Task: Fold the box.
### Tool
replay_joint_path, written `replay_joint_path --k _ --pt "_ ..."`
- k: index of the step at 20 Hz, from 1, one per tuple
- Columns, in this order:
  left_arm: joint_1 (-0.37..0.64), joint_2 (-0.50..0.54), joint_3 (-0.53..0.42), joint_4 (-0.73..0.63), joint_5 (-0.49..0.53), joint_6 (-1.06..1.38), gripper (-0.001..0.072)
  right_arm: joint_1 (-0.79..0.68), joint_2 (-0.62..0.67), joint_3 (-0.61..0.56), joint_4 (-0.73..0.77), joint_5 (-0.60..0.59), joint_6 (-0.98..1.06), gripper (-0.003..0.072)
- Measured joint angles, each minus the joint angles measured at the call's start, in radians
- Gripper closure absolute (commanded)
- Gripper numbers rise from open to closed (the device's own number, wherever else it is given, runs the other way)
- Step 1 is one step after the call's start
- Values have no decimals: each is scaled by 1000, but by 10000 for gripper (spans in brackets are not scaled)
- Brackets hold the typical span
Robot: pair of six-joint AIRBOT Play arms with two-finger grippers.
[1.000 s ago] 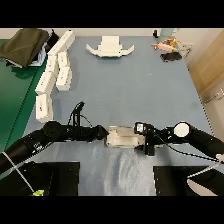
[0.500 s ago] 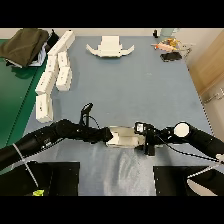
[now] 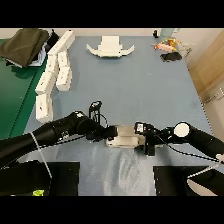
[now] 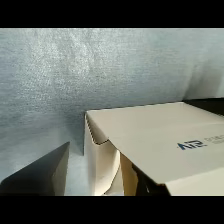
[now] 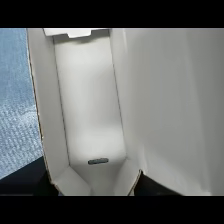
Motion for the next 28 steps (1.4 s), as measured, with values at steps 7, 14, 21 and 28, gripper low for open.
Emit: replay_joint_path --k 7,14,21,28 --pt "-64 -94 110 140 -133 -105 308 0 0 0 0 0 0 175" --pt "-92 -129 135 166 -168 -142 308 0 0 0 0 0 0 175" --pt "-106 -177 193 194 -205 -153 308 0 0 0 0 0 0 175" --pt "-140 -220 220 226 -249 -177 422 0 0 0 0 0 0 175"
